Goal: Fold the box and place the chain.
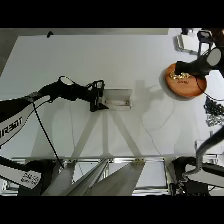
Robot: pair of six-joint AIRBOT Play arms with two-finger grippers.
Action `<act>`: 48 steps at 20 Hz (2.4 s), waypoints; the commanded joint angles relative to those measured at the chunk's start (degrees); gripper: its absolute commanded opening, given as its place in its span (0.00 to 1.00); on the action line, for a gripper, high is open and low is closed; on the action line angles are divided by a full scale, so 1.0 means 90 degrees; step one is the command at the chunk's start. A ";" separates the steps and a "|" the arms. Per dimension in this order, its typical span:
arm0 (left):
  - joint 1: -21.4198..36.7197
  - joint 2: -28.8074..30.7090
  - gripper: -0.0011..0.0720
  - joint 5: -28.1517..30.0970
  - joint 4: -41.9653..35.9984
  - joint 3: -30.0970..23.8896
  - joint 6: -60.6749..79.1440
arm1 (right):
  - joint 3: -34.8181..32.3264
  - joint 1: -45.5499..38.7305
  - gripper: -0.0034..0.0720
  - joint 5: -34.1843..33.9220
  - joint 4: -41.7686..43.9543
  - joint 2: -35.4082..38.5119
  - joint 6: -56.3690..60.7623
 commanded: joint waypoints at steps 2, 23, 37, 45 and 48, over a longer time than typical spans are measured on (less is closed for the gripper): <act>-0.0002 0.0002 0.31 0.0002 0.0000 0.0000 -0.0002 | 0.1030 -0.0719 1.00 -0.0408 0.0005 -0.1732 -0.0379; 0.0000 0.0005 0.31 0.0002 0.0000 0.0000 -0.0002 | 0.1137 -0.0733 0.06 0.0602 -0.0274 -0.1610 -0.1375; 0.0000 0.0005 0.31 0.0002 -0.0002 0.0000 -0.0002 | -0.2484 0.1872 0.06 0.1447 -0.0022 0.3220 -0.1965; 0.0000 0.0002 0.31 0.0002 -0.0002 0.0000 -0.0002 | -0.2424 0.3589 0.06 0.0692 0.1226 0.2679 -0.1943; -0.0002 0.0005 0.31 0.0002 -0.0002 0.0000 -0.0002 | -0.2021 0.3886 0.06 0.0452 0.1647 0.1928 -0.1948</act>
